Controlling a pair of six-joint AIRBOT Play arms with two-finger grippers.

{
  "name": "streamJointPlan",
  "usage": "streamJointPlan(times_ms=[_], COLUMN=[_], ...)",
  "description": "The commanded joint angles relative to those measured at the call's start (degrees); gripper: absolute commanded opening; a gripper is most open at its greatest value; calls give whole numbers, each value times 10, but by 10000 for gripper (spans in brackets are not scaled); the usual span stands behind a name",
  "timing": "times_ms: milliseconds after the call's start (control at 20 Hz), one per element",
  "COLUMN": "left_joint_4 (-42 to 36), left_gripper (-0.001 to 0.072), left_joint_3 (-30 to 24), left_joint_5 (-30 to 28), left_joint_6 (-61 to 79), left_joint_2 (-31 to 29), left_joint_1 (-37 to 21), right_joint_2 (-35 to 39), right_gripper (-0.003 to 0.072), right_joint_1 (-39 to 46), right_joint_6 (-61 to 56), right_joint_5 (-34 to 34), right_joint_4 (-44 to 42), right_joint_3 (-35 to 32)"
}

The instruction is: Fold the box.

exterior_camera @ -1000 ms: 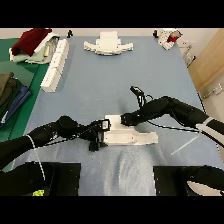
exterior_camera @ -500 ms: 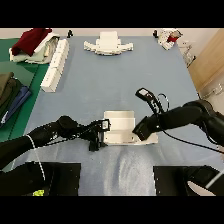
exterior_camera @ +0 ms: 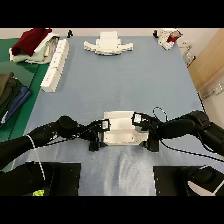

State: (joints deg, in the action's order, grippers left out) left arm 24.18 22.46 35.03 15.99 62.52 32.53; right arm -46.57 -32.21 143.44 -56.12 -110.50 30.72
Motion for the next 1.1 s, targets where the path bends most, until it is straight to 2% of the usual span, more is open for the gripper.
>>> streamJointPlan(times_ms=[0, 100, 200, 300, 400, 450, 500, 600, 650, 950, 1000, 1050], left_joint_4=[0, 0, 0, 0, 0, 0, 0, 0, 0, 0, 0, 0], left_gripper=[505, 506, 505, 505, 505, 505, 505, 505, 505, 505, 505, 505], left_joint_3=[0, 0, 0, 0, 0, 0, 0, 0, 0, 0, 0, 0], left_joint_5=[0, 0, 0, 0, 0, 0, 0, 0, 0, 0, 0, 0], left_joint_6=[0, 0, 0, 0, 0, 0, 0, 0, 0, 0, 0, 0], left_joint_2=[0, 0, 0, 0, 0, 0, 0, 0, 0, 0, 0, 0], left_joint_1=[0, 0, 0, 0, 0, 0, 0, 0, 0, 0, 0, 0], right_joint_2=[-33, -49, -55, -55, -55, -55, -55, -55, -55, -70, -70, -71], right_gripper=[711, 682, 600, 406, 269, 260, 165, 136, 95, 83, 112, 316], right_joint_1=[-1, -1, -1, -1, -1, -1, -1, -1, -1, -1, -4, -6], right_joint_6=[93, 108, 111, 111, 113, 123, 132, 142, 148, 168, 171, 171], right_joint_5=[54, 67, 66, 66, 66, 66, 66, 66, 68, 77, 77, 79], right_joint_4=[7, 3, -9, -19, -34, -45, -59, -81, -90, -129, -131, -133], right_joint_3=[-7, -7, -7, -7, -7, -7, -7, -7, -7, -7, -7, -7])
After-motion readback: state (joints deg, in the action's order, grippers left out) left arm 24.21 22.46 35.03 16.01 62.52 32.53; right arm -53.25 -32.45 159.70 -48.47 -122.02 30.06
